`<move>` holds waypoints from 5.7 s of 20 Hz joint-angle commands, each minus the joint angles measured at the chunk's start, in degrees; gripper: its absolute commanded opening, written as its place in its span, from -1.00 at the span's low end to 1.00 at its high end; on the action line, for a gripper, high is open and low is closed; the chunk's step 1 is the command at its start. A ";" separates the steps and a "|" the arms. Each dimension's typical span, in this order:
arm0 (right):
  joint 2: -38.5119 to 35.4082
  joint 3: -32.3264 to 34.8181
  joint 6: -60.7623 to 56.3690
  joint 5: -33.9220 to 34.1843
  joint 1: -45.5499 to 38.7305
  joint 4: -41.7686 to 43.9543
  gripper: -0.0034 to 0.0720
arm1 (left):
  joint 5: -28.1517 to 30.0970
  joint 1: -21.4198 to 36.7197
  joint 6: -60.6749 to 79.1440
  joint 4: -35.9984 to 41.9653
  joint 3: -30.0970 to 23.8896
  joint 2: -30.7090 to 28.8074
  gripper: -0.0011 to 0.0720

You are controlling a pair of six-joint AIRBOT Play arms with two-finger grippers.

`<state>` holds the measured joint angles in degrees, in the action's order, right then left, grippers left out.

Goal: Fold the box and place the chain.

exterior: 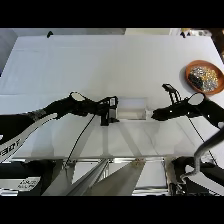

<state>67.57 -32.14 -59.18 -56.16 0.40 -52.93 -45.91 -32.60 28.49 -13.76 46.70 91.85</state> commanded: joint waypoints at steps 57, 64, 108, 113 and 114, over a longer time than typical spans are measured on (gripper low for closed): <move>-7.30 -0.07 -8.96 1.51 1.03 -1.40 0.21 | 0.04 0.00 0.00 0.02 -0.02 0.00 -0.60; -11.21 -0.20 -9.79 -0.31 -4.70 -3.34 -0.14 | 0.04 0.00 0.00 0.02 -0.02 0.00 -0.60; -4.33 -2.82 -20.48 6.62 14.99 -3.48 0.25 | 0.04 0.00 0.00 0.02 0.00 0.00 -0.60; -0.28 -8.02 -34.73 4.83 20.59 -15.06 0.34 | 0.04 0.00 0.00 0.02 -0.02 0.00 -0.60; 0.85 -9.03 -36.92 3.65 21.40 -16.83 0.34 | 0.04 0.00 0.00 0.02 -0.02 0.00 -0.60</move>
<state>65.98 -38.46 -87.26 -50.52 18.96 -62.61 -45.89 -32.62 28.47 -13.72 46.70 91.85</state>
